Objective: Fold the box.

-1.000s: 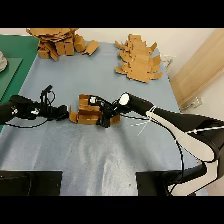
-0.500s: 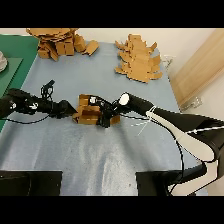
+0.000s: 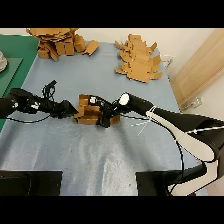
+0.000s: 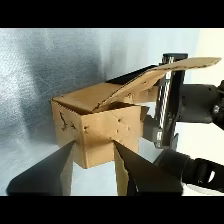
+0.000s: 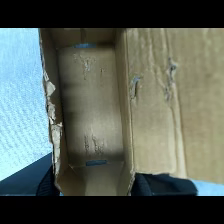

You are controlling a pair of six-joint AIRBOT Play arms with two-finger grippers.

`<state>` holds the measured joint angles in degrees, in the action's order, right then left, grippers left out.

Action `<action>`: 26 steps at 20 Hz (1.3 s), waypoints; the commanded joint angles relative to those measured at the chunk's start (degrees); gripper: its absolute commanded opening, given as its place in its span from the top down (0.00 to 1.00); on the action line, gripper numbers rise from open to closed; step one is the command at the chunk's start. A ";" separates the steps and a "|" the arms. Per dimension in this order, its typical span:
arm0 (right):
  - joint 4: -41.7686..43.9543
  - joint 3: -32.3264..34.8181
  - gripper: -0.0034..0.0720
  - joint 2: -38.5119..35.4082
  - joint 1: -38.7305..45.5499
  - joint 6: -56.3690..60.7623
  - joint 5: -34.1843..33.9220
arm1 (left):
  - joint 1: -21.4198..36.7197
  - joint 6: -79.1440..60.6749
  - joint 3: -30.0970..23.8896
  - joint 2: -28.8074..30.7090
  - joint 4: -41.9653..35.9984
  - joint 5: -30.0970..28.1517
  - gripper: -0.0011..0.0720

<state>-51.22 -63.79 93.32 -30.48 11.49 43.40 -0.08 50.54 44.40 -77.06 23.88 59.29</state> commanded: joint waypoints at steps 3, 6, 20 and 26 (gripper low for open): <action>0.00 -0.07 0.28 0.04 0.04 0.02 -0.02 | -0.66 -0.52 0.07 -0.57 -4.57 -0.87 0.50; 0.00 -0.07 0.28 0.04 0.04 0.02 0.00 | -0.66 -1.53 0.07 -0.57 -4.37 -3.10 0.50; -0.02 -0.04 0.28 0.04 0.04 0.02 -0.07 | -21.73 43.10 10.67 2.71 40.96 -11.17 0.48; -0.02 -0.07 0.28 0.04 0.04 0.02 -0.04 | -26.91 57.51 13.90 -0.13 53.66 -10.69 0.48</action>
